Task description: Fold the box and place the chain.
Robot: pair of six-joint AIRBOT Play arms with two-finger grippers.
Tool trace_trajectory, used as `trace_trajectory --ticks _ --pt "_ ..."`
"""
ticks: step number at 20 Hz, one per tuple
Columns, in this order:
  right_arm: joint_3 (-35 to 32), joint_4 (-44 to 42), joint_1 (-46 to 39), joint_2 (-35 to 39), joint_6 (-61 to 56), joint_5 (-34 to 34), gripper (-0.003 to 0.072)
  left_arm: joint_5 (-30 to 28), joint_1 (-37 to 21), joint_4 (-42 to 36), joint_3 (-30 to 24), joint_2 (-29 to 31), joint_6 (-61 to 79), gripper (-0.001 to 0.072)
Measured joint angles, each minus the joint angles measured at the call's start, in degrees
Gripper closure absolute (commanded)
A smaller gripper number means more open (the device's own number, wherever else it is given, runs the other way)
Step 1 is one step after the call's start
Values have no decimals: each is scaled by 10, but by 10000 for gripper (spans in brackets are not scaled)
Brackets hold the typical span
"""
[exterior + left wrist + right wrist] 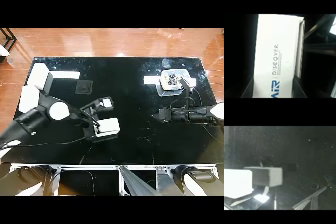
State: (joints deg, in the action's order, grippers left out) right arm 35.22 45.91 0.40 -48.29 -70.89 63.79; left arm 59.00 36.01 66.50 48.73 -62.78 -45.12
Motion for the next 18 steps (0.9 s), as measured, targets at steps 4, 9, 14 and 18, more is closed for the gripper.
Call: trace_trajectory --ticks 4,9,14,18 --pt "0 1 0 0 0 0 667 66 -87 31 -17 58 -67 329" --pt "0 2 0 0 0 0 667 113 -237 56 -95 166 -121 329" --pt "0 2 0 0 11 -4 667 142 -401 86 -156 262 -148 329" --pt "0 2 1 0 22 -8 667 140 -508 148 -168 294 -153 329"
